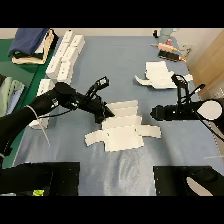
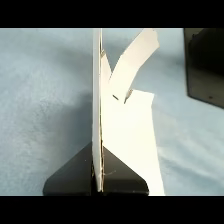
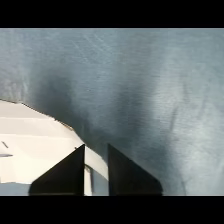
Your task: Fold the box.
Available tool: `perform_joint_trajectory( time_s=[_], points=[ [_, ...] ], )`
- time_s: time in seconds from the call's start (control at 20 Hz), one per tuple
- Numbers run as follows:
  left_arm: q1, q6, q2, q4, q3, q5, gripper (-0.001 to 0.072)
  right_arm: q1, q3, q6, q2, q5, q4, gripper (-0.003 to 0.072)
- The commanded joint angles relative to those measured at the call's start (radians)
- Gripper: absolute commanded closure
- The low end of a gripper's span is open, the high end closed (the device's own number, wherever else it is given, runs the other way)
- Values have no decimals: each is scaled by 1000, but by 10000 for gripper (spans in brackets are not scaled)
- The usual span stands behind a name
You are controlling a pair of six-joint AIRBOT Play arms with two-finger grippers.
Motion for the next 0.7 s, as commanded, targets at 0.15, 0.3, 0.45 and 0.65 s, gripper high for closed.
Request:
perform_joint_trajectory(
  time_s=[0.15,0.3,0.45,0.65],
  points=[
    [-61,100,62,-12,-59,163,696,31,-67,-59,-7,39,81,683],
    [-80,129,61,-18,-60,157,695,31,-179,-58,-35,-61,81,684],
    [-109,128,62,-19,-60,158,695,31,-229,-58,-82,-147,69,683],
    [-115,129,62,-30,-60,160,695,31,-229,-58,-143,-161,54,684]
  ],
)
